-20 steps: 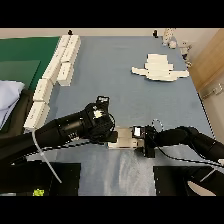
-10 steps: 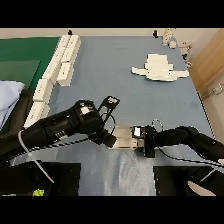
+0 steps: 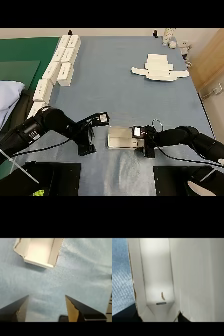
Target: Fold the box.
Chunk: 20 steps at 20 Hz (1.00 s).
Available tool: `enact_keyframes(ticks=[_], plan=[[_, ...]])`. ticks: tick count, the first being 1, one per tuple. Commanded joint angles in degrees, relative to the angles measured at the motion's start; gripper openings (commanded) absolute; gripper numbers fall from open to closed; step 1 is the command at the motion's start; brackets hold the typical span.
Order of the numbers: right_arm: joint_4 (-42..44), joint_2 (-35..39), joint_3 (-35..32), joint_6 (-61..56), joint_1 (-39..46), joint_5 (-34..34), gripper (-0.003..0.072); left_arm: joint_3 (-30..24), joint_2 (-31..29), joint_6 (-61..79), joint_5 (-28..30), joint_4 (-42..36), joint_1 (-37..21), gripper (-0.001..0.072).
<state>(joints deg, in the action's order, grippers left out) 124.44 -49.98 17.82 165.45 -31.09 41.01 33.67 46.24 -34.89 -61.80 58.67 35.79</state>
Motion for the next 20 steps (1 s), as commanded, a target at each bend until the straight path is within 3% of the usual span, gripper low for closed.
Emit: enact_keyframes(ticks=[1,5,8,13,20], plan=[[0.0,0.0,0.0,0.0,0.0,0.0,0.0409,-3.4,-1.2,18.0,5.0,-7.6,-4.2,0.0700],[0.0,0.0,0.0,0.0,0.0,0.0,0.0409,-7.2,1.6,37.2,13.7,-18.9,-3.6,0.0701],[0.0,0.0,0.0,0.0,0.0,0.0,0.0409,-9.1,5.4,44.0,19.4,-23.0,-2.6,0.0701],[0.0,0.0,0.0,0.0,0.0,0.0,0.0409,-9.1,10.6,45.9,21.1,-27.6,-1.0,0.0701],[0.0,0.0,0.0,0.0,0.0,0.0,0.0409,-9.1,11.4,45.8,22.8,-29.0,-0.8,0.0701]])
